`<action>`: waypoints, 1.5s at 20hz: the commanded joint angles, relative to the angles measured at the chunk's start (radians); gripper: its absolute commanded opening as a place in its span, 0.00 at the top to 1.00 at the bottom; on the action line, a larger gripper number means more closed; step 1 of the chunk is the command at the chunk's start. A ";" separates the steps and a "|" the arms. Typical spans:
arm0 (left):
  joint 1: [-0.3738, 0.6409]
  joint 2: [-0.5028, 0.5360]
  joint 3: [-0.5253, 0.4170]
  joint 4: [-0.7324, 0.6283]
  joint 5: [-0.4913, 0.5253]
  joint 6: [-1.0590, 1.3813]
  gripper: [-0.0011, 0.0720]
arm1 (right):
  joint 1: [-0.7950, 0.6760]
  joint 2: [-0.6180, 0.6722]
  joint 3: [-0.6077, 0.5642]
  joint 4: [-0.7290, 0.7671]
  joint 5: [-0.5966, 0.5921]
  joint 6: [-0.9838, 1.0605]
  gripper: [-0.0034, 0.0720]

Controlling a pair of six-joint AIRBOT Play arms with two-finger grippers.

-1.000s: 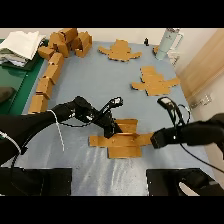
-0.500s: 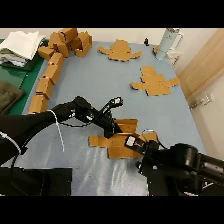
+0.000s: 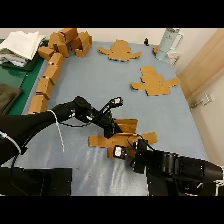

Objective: Fold the box.

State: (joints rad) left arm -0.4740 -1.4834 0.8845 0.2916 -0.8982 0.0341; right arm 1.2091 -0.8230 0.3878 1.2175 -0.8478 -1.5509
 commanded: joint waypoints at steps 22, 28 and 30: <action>0.000 0.000 0.000 0.000 0.000 0.000 0.96 | -0.069 0.121 0.039 -0.116 -0.046 0.105 0.00; 0.000 0.000 0.000 0.000 0.000 0.000 0.96 | -0.319 0.232 -0.034 0.151 0.142 -0.430 0.00; 0.000 0.000 0.000 0.000 0.000 0.000 0.96 | -0.424 0.223 -0.034 0.329 0.140 -0.630 0.00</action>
State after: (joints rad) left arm -0.4740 -1.4834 0.8845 0.2920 -0.8982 0.0345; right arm 0.9154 -0.6125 0.3645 1.3163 -0.7525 -1.8668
